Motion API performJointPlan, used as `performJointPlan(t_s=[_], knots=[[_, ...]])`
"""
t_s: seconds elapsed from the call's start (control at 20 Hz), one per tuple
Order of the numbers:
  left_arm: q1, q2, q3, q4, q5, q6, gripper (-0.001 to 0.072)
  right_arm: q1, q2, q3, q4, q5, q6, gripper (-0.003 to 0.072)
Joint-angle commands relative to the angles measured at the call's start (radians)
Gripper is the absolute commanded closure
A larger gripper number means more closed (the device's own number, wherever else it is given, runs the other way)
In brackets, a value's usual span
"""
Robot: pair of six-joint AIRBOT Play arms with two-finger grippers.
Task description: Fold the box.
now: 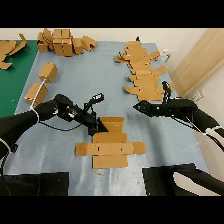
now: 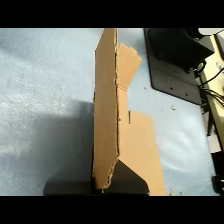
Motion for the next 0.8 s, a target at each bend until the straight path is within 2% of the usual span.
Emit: performJointPlan(t_s=[0.0,0.1,0.35,0.45,0.6,0.75], knots=[[-0.001,0.032,-0.023,-0.069,0.111,0.032,0.0700,0.011,0.000,0.001,-0.004,0.016,0.001,0.0184],[-0.008,0.092,-0.073,-0.120,0.164,0.103,0.0700,0.011,0.000,0.001,-0.004,0.016,0.001,0.0185],[-0.073,0.232,-0.193,-0.101,0.251,0.207,0.0700,0.011,0.000,0.001,-0.010,0.043,0.001,0.0185],[-0.111,0.236,-0.215,-0.081,0.278,0.207,0.0700,0.011,0.000,0.001,-0.010,0.047,0.001,0.0185],[-0.159,0.237,-0.222,-0.075,0.372,0.206,0.0700,0.011,0.000,0.001,-0.011,0.047,0.000,0.0184],[-0.175,0.238,-0.222,-0.076,0.394,0.202,0.0700,0.011,0.000,0.001,-0.011,0.047,-0.002,0.0185]])
